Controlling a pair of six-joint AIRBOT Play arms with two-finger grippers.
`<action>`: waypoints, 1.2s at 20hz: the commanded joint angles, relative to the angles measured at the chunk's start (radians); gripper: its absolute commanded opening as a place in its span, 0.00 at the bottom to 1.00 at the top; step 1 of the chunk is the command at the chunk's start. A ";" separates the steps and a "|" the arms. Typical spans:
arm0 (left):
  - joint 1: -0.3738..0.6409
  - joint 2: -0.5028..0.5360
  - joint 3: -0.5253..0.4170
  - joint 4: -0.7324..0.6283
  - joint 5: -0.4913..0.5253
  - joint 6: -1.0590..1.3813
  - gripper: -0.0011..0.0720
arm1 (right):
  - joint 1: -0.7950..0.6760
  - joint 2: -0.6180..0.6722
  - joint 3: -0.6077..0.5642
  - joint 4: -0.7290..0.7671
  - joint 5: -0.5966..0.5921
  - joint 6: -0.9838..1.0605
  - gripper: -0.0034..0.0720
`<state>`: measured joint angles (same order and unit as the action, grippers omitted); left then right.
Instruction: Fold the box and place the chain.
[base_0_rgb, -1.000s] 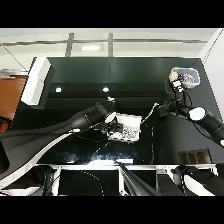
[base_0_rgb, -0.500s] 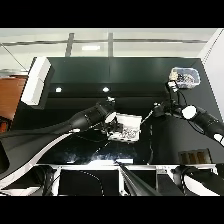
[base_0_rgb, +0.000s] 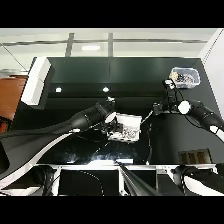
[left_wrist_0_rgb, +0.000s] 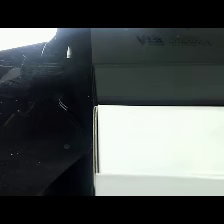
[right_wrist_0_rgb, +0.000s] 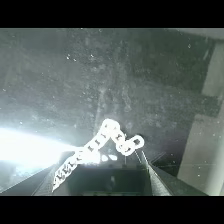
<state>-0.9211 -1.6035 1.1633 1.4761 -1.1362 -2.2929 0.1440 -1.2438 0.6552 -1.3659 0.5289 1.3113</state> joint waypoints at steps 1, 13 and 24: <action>0.000 0.000 0.000 0.000 0.001 0.000 0.06 | 0.002 -0.005 0.007 -0.031 0.013 0.032 0.93; 0.000 0.000 0.000 0.000 0.001 0.000 0.06 | 0.077 -0.055 0.078 -0.120 0.032 0.019 0.93; 0.000 0.000 0.000 0.000 0.001 0.000 0.06 | 0.076 -0.073 0.078 -0.135 0.071 0.028 0.52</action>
<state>-0.9211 -1.6035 1.1633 1.4761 -1.1355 -2.2929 0.2195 -1.3155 0.7330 -1.5002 0.5728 1.3388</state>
